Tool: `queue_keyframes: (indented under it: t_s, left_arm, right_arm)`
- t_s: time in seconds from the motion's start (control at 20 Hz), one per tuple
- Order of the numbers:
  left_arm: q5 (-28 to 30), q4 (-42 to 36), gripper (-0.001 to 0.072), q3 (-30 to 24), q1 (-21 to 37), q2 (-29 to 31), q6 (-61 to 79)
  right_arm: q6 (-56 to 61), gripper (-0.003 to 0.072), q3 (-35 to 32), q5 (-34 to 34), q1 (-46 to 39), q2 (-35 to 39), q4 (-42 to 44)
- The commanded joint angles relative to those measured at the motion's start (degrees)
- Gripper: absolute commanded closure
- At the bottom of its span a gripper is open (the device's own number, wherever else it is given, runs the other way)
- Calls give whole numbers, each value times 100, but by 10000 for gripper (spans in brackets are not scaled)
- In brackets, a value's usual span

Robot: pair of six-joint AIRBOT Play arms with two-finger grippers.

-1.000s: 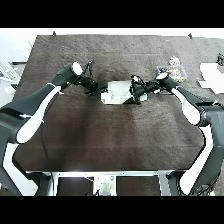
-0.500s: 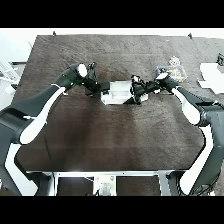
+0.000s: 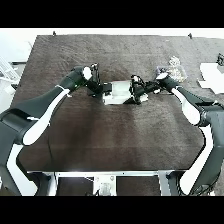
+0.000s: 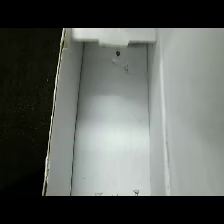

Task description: Fold the box and place the chain.

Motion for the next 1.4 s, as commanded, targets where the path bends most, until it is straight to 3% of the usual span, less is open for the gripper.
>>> queue_keyframes:
  t_s: [0.0, 0.25, 0.95, 1.0, 1.05, 1.25, 1.35]
  left_arm:
    - [61, 240, 227, 101, -103, -24, -68]
    - [-887, 756, 227, 979, -256, -435, -503]
    - [-1237, 1517, 249, 1034, -452, -529, -839]
    - [-1362, 1580, 335, 1130, -468, -577, -859]
    - [-1534, 1626, 347, 1303, -470, -647, -881]
    - [-2168, 1823, 348, 2024, -516, -1005, -970]
    - [-2162, 1823, 348, 2044, -516, -1008, -970]
  right_arm:
    - [4, 102, 0, -2, 2, 0, -20]
    - [2, 103, 0, 0, 2, 0, -17]
    - [2, 102, 0, -2, 2, 0, -17]
    - [2, 102, 0, -2, 2, 0, -20]
    - [2, 102, 0, 0, 2, 0, -20]
    - [2, 102, 0, -2, 2, 0, -20]
    - [2, 102, 0, -2, 2, 0, -20]
